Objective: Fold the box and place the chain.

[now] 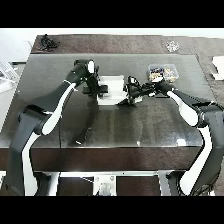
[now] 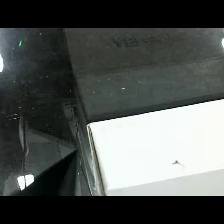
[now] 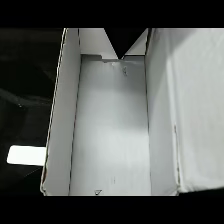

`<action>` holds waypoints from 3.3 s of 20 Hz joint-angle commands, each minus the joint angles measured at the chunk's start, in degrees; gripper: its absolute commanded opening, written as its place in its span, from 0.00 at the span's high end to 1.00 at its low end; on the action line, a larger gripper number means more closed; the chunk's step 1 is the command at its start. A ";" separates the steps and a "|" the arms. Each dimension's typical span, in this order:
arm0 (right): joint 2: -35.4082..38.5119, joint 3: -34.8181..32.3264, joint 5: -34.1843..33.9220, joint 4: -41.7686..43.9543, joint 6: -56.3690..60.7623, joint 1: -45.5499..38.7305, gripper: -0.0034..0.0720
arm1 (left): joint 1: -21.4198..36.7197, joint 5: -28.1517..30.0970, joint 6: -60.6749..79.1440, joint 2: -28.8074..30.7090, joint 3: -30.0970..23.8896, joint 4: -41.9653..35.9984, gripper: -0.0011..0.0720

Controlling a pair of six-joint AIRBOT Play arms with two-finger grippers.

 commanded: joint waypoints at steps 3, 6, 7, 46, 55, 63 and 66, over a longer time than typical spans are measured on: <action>0.02 0.00 0.04 0.00 0.00 -0.02 0.17 | -0.20 1.66 0.92 -0.09 0.28 0.33 0.86; 0.02 0.00 0.04 0.00 -0.02 -0.02 0.17 | -0.20 2.08 0.96 -0.09 0.28 0.31 0.92; 0.02 0.00 0.04 0.00 0.00 0.00 0.17 | -0.20 2.10 1.29 -0.09 0.28 0.31 0.92; 0.02 0.00 0.02 0.00 -0.02 -0.02 0.17 | 23.87 12.17 134.38 14.93 -37.75 -52.50 0.00; 0.02 0.00 0.02 0.00 -0.02 -0.02 0.17 | 20.63 15.93 146.35 11.06 -38.18 -58.80 0.00; 0.02 0.00 0.04 0.00 -0.02 0.00 0.17 | 20.63 15.15 139.08 10.91 -37.92 -55.63 0.00; 0.02 0.00 0.04 0.00 0.00 0.00 0.17 | 20.65 10.58 133.28 9.05 -33.64 -51.21 0.00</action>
